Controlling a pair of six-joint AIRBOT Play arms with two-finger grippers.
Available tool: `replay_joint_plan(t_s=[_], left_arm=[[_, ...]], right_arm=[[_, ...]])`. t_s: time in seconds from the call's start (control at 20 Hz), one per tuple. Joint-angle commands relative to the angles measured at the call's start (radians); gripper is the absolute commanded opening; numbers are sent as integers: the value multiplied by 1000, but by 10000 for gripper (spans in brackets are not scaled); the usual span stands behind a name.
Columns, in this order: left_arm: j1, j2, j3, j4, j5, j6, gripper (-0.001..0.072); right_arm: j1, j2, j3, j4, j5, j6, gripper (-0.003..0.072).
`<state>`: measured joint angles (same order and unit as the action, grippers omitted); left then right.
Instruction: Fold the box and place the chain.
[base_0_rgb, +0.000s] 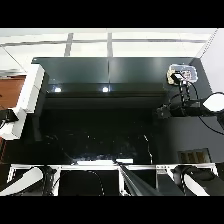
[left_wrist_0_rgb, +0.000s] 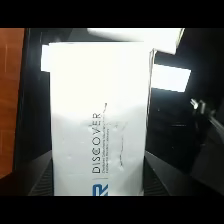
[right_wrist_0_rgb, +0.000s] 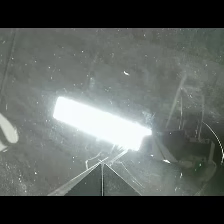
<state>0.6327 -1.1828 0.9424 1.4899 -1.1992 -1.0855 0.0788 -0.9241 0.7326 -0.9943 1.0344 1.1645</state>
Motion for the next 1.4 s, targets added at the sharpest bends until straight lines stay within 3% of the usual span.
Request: replay_joint_plan(t_s=[0.0,0.05,0.1,0.15,0.3,0.4,0.45,0.5,0.55,0.6,0.7,0.8,1.0,1.15,1.35], left_arm=[[-10,-54,2,-68,43,42,340],[-11,-56,2,-79,50,45,374],[-11,-56,6,-88,52,56,489],[-11,-54,18,-90,52,54,714],[-26,-30,119,-140,17,4,714],[-54,-17,229,-235,-42,-69,708],[-72,-12,269,-299,-82,-132,657],[-96,-5,292,-361,-130,-209,455],[-125,12,288,-402,-175,-256,136],[-164,43,264,-421,-194,-283,22],[-280,161,162,-439,-154,-303,21],[-382,296,20,-373,-58,-303,21],[-447,539,-274,-319,88,-253,21],[-447,635,-370,-319,139,-216,22],[-447,639,-378,-303,174,-140,21]], right_arm=[[0,0,-1,0,-7,11,18],[0,0,0,0,-7,11,19],[0,0,-1,0,-7,11,18],[0,0,-1,3,-7,11,19],[4,0,-1,27,-23,10,19],[26,-4,-1,25,-141,-8,18],[40,-14,-1,26,-248,-13,19],[53,-27,-3,35,-340,-11,19],[64,-47,-3,50,-406,-11,19],[71,-67,-3,53,-435,-11,18],[73,-100,-3,51,-442,-12,18],[73,-127,-3,51,-476,-12,19],[73,-152,-3,6,-561,-12,19],[73,-152,-3,6,-561,-12,18],[73,-152,-3,7,-561,-12,19]])
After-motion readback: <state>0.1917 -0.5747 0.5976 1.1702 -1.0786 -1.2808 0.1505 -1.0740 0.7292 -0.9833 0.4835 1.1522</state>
